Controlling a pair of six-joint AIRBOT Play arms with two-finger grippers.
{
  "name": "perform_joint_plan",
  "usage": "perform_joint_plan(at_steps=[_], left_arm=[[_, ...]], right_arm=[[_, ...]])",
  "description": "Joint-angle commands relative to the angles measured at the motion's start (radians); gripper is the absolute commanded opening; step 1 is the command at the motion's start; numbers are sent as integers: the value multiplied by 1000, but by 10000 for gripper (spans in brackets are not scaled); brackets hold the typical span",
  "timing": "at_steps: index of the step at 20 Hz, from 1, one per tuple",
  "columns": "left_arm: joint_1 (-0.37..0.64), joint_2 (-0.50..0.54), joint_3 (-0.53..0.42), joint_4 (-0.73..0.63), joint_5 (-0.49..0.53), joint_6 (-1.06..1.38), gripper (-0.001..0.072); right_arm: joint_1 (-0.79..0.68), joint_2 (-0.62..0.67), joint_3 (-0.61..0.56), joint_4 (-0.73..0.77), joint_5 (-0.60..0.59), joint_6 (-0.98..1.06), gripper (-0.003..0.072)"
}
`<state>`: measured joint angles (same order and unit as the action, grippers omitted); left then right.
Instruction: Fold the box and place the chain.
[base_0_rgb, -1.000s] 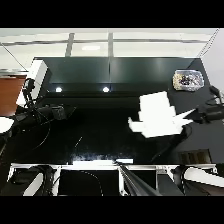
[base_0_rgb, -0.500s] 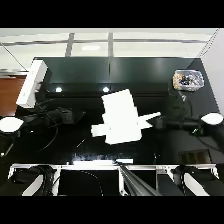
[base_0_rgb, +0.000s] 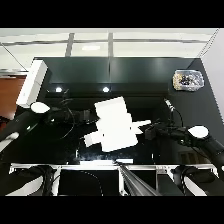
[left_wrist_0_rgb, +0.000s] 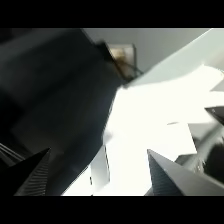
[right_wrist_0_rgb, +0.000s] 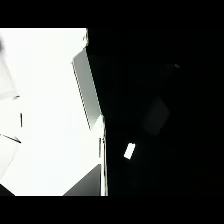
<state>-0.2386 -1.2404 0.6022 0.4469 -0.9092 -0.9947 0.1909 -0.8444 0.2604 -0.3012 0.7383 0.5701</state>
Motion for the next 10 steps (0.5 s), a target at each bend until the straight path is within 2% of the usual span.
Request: perform_joint_plan(at_steps=[1, 3, 5, 8, 9, 10], left_arm=[[-31, -190, 129, -48, -151, 183, 699], [-61, -256, 209, -34, -243, 271, 683], [-73, -310, 269, 1, -301, 284, 598], [-73, -376, 308, 36, -457, 343, 595], [-73, -385, 316, 83, -481, 343, 478], [-73, -386, 321, 133, -480, 342, 319]], right_arm=[[13, 3, -5, 6, -17, -4, 12], [13, 3, -5, 6, -17, -4, 12], [13, 3, -5, 6, -17, -4, 12], [13, 3, -5, 6, -17, -4, 12], [13, 3, -5, 6, -17, -4, 12], [13, 3, -5, 5, -17, -4, 12]])
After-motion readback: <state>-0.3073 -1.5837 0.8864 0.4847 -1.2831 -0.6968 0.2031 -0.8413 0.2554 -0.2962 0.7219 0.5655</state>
